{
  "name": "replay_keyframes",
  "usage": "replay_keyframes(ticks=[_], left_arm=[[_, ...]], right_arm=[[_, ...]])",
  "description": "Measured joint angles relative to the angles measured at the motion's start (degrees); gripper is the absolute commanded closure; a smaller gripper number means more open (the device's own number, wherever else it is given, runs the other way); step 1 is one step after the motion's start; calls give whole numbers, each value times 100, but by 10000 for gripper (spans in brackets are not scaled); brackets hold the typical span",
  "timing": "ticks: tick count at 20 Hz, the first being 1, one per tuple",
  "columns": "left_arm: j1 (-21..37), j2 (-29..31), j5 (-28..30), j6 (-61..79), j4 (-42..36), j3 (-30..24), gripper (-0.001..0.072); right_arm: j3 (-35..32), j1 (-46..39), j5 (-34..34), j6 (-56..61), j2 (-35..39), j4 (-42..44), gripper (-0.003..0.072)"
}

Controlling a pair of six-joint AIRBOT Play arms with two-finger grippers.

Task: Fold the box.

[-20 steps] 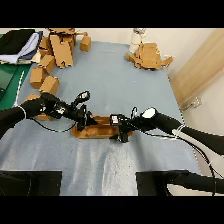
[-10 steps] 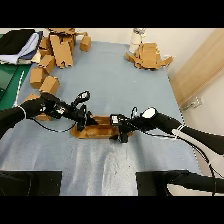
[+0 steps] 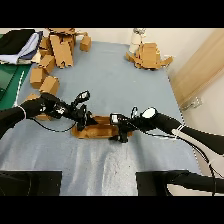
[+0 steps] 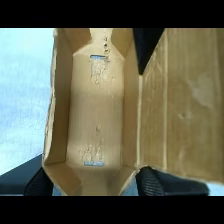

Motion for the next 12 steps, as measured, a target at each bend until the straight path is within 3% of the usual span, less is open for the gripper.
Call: replay_keyframes(ticks=[12], left_arm=[[0, 0, -2, -2, 0, 0, 697]], right_arm=[[0, 2, -140, 0, -157, 15, -7]])
